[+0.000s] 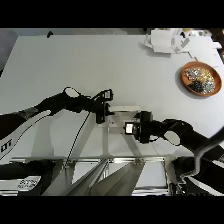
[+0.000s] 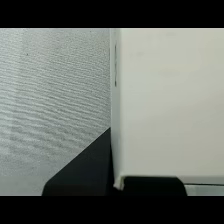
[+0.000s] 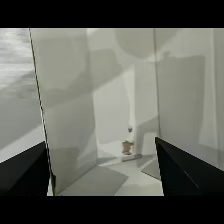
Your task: Fold the box and place the chain.
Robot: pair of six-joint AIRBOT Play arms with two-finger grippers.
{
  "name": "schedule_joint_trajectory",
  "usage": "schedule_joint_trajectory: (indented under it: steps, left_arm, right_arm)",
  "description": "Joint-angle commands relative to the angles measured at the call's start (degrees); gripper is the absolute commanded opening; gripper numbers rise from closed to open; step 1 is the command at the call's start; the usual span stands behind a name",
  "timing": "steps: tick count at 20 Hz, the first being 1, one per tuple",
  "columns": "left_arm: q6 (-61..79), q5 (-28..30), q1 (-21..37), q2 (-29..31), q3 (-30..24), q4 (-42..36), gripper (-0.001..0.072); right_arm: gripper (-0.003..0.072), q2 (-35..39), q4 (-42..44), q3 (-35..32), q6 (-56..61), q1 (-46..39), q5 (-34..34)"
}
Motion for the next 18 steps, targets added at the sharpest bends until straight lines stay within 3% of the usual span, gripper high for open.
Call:
schedule_joint_trajectory:
  steps: [1,13,18]
  left_arm:
    - [0.04,0.0,-0.02,0.0,0.0,0.02,0.0011]
    - [0.02,0.0,-0.02,0.0,0.0,0.0,0.0011]
    - [0.02,0.0,-0.02,-0.02,0.0,0.0,0.0011]
  right_arm:
    - [0.0696,-0.13,-1.25,2.67,1.38,-3.21,3.45]
    - [0.0695,-0.15,-0.07,5.14,0.94,-12.33,6.75]
    - [0.0695,-0.15,5.05,5.97,-7.32,-12.33,6.62]
